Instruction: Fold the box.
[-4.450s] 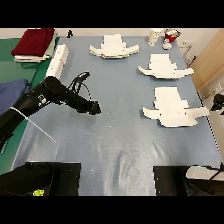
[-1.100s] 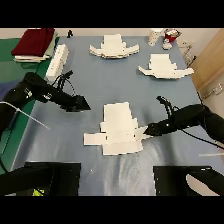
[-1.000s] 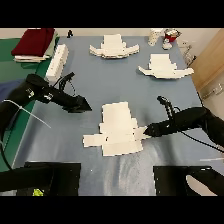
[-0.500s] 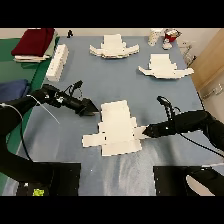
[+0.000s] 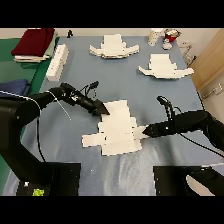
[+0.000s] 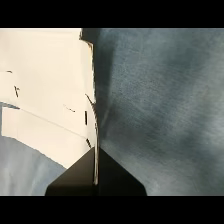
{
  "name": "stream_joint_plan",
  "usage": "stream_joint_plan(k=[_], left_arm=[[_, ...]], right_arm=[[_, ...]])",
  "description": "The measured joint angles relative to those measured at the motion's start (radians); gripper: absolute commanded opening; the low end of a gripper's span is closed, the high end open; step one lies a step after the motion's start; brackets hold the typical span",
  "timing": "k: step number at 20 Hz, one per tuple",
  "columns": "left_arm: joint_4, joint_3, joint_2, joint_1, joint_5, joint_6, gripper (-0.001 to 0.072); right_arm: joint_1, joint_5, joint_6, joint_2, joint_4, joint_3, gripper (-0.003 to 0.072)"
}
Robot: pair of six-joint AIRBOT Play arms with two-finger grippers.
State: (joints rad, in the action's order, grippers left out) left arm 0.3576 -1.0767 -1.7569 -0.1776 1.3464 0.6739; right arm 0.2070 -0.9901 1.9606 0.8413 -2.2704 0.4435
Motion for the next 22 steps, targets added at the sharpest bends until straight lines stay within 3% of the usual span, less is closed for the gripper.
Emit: stream_joint_plan(k=[1,2,7,8,9,10,14,22], left_arm=[[0.003,-0.005,-0.004,-0.006,0.011,-0.003,0.0110],[0.005,-0.010,-0.008,-0.011,0.024,-0.010,0.0084],[0.012,-0.018,-0.015,-0.018,0.079,-0.059,0.0084],[0.013,-0.019,-0.016,-0.019,0.086,-0.066,0.0082],[0.013,-0.019,-0.016,-0.020,0.090,-0.071,0.0014],[0.011,-0.022,-0.017,-0.021,0.095,-0.081,0.0013],[0.005,-0.055,0.003,-0.023,0.104,-0.168,0.0009],[0.087,-0.049,0.190,-0.089,-0.017,-0.429,0.0006]], right_arm=[[0.000,0.003,0.000,0.000,0.000,0.000,0.0002],[0.000,0.005,0.000,0.000,0.000,0.000,0.0003],[0.001,0.011,0.000,0.000,0.001,0.000,0.0007],[0.001,0.011,0.000,0.000,0.001,0.000,0.0044],[0.001,0.015,0.000,0.000,0.001,0.000,0.0244],[0.001,0.022,0.000,0.000,0.002,0.000,0.0350],[-0.001,0.060,-0.013,0.000,0.085,0.018,0.0351],[-0.001,0.138,-0.337,0.000,0.502,0.162,0.0377]])
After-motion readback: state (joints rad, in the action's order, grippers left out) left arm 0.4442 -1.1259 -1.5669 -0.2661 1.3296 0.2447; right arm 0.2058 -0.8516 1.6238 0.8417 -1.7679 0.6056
